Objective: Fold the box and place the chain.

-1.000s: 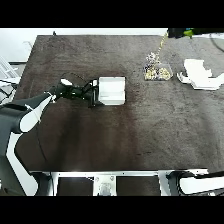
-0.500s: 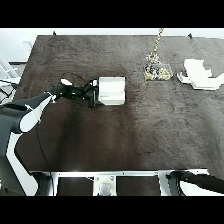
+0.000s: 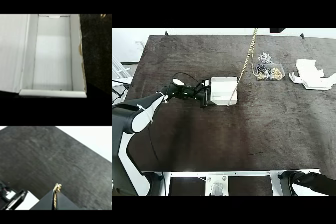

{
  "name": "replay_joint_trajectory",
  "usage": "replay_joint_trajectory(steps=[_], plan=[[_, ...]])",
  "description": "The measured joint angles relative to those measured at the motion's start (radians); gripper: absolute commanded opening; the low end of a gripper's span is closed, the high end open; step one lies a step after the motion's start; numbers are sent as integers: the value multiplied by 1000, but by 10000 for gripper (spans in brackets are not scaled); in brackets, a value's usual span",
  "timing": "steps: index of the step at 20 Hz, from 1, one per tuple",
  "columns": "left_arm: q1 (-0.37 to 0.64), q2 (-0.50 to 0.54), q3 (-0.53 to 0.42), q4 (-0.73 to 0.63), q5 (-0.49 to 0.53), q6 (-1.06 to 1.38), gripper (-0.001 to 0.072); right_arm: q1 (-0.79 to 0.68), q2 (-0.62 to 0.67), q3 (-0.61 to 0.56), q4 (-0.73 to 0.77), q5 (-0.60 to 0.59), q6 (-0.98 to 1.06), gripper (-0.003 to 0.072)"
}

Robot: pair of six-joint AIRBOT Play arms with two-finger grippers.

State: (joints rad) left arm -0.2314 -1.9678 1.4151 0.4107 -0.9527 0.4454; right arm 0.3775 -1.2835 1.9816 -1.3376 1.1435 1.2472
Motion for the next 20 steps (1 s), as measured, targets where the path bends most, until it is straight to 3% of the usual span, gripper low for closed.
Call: replay_joint_trajectory(steps=[11,20], plan=[[0,0,0,0,0,0,290,67,-3,-19,2,-92,1,7],[0,0,0,0,-1,0,290,70,-5,-166,43,-147,0,7]])
